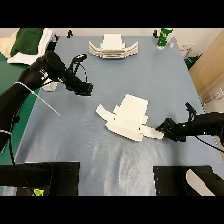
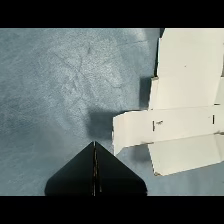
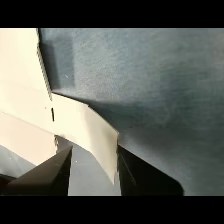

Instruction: Fold the box.

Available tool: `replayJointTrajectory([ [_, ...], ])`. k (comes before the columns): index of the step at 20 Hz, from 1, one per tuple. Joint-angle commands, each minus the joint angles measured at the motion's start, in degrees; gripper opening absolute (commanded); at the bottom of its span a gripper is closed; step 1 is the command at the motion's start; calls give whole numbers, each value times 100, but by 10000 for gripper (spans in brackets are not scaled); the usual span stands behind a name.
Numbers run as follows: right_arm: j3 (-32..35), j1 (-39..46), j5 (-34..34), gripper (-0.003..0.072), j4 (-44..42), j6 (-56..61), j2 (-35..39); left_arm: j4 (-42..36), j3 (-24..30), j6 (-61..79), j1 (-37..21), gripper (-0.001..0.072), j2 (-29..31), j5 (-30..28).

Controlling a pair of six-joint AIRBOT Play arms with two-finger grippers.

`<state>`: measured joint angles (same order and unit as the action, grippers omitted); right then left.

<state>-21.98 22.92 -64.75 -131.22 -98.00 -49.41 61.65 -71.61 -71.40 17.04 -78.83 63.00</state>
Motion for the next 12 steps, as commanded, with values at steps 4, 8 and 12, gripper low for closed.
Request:
replayJointTrajectory([
  [4,-81,-308,-96,382,-846,-1034,-1008,2,-4,0,4,12,0,0],
  [8,-142,-546,247,66,-881,-1198,-1016,4,-4,0,2,12,0,-2],
  [12,-439,-870,-105,-1,-852,-1423,-1038,2,-4,0,4,12,0,0],
])
